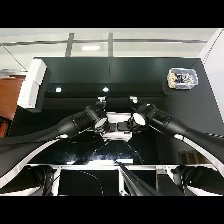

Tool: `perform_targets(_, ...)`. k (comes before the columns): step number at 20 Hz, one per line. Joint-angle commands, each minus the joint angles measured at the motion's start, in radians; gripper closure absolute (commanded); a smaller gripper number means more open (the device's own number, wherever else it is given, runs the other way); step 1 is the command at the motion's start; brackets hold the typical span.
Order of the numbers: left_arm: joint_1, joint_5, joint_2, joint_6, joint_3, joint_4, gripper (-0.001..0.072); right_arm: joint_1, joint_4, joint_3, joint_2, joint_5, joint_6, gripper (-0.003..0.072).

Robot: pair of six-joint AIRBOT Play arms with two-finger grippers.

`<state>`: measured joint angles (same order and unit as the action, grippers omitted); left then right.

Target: Fold the box and place the chain.

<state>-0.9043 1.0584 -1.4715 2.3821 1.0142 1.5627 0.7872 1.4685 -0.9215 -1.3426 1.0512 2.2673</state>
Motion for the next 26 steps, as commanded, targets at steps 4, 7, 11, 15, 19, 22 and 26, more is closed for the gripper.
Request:
perform_targets(4, 0.0, 0.0, -0.001, 0.001, -0.001, 0.0, 0.0678, 0.0, 0.006, 0.0, 0.122, 0.065, -0.037, 0.0412)
perform_targets(7, 0.0, 0.001, -0.001, 0.001, -0.001, -0.001, 0.0678, -0.019, 0.006, -0.001, 0.23, 0.089, -0.065, 0.0412)
perform_targets(11, 0.0, 0.0, -0.001, 0.001, -0.001, 0.0, 0.0678, -0.088, 0.054, 0.0, 0.398, 0.172, -0.134, 0.0412)
perform_targets(15, 0.0, 0.0, -0.001, 0.001, -0.001, 0.0, 0.0678, -0.176, 0.405, 0.0, 0.494, 0.306, -0.17, 0.0413)
perform_targets(19, 0.0, -0.001, -0.001, 0.001, -0.001, 0.0, 0.0678, -0.34, 0.618, 0.023, 0.494, 0.154, -0.196, 0.0414)
perform_targets(22, 0.0, -0.002, -0.001, 0.001, -0.001, 0.0, 0.0678, -0.544, 0.595, 0.045, 0.457, -0.117, -0.196, 0.0266)
perform_targets(26, 0.0, -0.003, -0.001, 0.001, -0.001, 0.0, 0.0678, -0.75, 0.497, 0.024, 0.312, -0.393, -0.199, -0.0032)
